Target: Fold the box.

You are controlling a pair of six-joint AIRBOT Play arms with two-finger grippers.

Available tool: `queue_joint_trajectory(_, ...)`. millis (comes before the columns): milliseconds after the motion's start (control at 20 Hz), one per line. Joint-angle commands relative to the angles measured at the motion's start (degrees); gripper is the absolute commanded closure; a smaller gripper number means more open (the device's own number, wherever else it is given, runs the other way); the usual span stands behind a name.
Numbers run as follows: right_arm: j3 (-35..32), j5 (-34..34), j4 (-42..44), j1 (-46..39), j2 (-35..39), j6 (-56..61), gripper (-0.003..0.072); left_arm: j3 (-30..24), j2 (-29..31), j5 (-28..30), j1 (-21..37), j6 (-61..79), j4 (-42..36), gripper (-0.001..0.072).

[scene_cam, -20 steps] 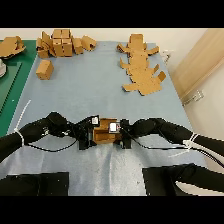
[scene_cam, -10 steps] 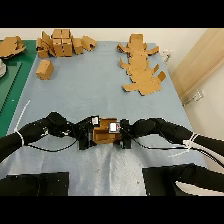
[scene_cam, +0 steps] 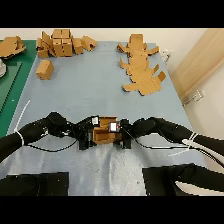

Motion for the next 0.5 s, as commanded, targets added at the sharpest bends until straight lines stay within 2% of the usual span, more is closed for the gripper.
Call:
queue_joint_trajectory(0, 1.3, -7.1, -0.5, -0.9, 0.7, 0.0, 0.0126, 0.1, 0.0, 0.2, 0.0, 0.0, 0.0, 0.0232)
queue_joint_trajectory(200, 1.4, -10.3, -4.0, -2.3, 2.8, 0.2, 0.0126, 0.1, 0.0, 0.2, 0.0, 0.0, 0.0, 0.0232)
queue_joint_trajectory(450, 1.4, -10.3, -6.2, -2.3, 4.6, 0.6, 0.0126, 0.1, 0.0, 0.2, 0.0, 0.0, 0.0, 0.0232)
